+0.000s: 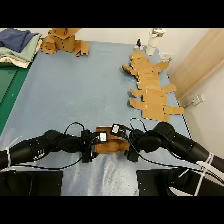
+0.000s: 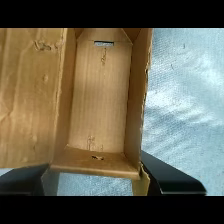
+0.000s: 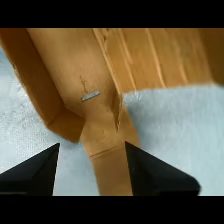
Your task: Fold the box.
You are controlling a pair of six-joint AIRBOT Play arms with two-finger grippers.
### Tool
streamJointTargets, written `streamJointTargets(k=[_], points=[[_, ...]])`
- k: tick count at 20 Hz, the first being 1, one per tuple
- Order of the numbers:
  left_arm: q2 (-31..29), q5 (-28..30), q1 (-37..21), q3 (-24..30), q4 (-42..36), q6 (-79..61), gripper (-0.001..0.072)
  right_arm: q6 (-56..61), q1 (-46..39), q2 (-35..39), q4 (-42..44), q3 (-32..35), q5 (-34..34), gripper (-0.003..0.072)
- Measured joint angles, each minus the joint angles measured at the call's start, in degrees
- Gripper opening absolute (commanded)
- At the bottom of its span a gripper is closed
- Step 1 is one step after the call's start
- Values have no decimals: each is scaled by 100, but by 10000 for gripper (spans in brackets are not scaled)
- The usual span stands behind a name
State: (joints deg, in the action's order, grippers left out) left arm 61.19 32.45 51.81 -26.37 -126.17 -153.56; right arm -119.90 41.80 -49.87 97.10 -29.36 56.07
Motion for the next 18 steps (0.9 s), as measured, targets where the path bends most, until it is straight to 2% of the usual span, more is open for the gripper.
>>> streamJointTargets(k=[2,5,6,7,12,13,14,18], points=[[0,0,0,0,0,0,514,-278,17,-83,-46,17,-221,450],[0,0,0,0,0,0,514,-501,33,7,-76,33,-326,412],[0,0,0,0,0,0,514,-535,35,70,-61,35,-341,332],[0,0,0,0,0,0,514,-568,42,138,-31,35,-365,284],[0,2,0,0,0,0,514,-820,39,323,466,83,-560,277],[0,2,0,0,0,0,514,-927,39,339,619,105,-647,204],[0,4,0,0,4,0,514,-1014,39,348,754,127,-697,164],[0,4,0,0,4,-2,514,-1351,42,367,1182,245,-992,160]])
